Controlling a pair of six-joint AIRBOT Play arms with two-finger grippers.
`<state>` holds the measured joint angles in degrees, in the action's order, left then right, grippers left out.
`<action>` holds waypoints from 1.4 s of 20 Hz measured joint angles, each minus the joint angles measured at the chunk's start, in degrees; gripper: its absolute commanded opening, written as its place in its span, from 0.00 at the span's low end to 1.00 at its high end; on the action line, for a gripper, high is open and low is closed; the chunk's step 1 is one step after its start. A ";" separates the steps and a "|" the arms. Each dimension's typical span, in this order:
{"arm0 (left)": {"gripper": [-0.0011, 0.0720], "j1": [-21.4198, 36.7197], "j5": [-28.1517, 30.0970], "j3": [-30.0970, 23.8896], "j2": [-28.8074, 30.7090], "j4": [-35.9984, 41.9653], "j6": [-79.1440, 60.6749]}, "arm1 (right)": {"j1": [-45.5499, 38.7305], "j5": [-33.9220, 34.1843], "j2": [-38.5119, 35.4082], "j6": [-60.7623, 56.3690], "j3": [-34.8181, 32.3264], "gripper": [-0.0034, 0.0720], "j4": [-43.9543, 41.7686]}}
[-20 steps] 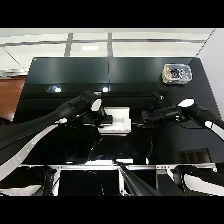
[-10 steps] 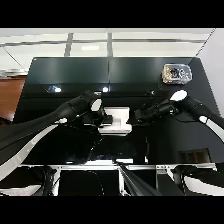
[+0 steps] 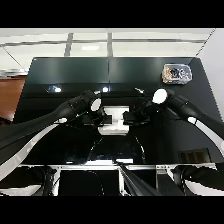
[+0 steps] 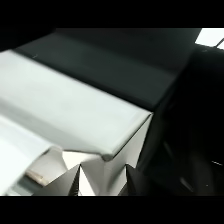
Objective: Fold the box and place the chain.
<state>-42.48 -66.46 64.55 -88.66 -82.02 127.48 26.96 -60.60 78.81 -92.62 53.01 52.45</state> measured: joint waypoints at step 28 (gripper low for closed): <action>0.05 0.00 0.00 0.02 0.00 -0.02 -0.02 | 14.56 -5.07 8.55 -35.45 10.58 0.07 29.70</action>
<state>-42.48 -66.46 64.58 -88.66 -82.04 127.46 41.52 -65.67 87.35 -128.07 63.59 82.15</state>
